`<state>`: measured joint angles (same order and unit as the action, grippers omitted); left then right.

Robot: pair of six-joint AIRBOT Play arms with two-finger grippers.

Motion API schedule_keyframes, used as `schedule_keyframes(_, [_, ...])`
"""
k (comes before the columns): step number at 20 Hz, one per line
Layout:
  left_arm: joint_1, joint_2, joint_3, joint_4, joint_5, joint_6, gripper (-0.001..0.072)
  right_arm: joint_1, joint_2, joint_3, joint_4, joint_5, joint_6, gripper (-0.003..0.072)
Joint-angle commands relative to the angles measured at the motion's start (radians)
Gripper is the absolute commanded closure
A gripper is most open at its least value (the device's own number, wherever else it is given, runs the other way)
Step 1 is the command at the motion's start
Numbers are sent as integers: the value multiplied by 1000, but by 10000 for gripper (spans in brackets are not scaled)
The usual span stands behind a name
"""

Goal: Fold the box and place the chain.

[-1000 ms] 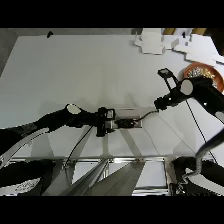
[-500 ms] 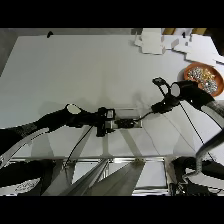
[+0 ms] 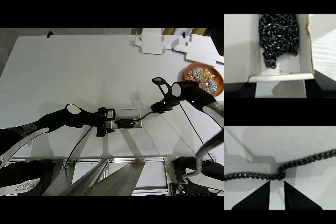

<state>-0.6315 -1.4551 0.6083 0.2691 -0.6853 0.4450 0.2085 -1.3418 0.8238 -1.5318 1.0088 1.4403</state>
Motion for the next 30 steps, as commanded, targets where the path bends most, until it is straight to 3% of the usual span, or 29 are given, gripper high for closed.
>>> schedule_keyframes(1, [0, 1, 0, 0, 0, 0, 501, -25, 18, 1, 23, -20, -8, 490])
schedule_keyframes(10, [0, 1, 0, 0, 0, 0, 501, -38, -42, 1, 107, -33, -35, 492])
schedule_keyframes(12, [0, 1, 0, 0, 0, 0, 501, -24, -43, 1, 99, -33, -35, 542])
schedule_keyframes(14, [0, 1, 0, 0, 0, 0, 501, -24, -42, 1, 87, -23, -35, 671])
schedule_keyframes(17, [0, 1, 0, 0, 0, 0, 501, -23, -11, 1, 54, 0, -35, 672])
schedule_keyframes(22, [0, 1, 0, 0, 0, 0, 501, 6, 196, 1, 76, 17, -37, 672])
schedule_keyframes(30, [0, 1, 0, 0, -6, 0, 501, 185, 589, 2, 154, 145, -142, 672])
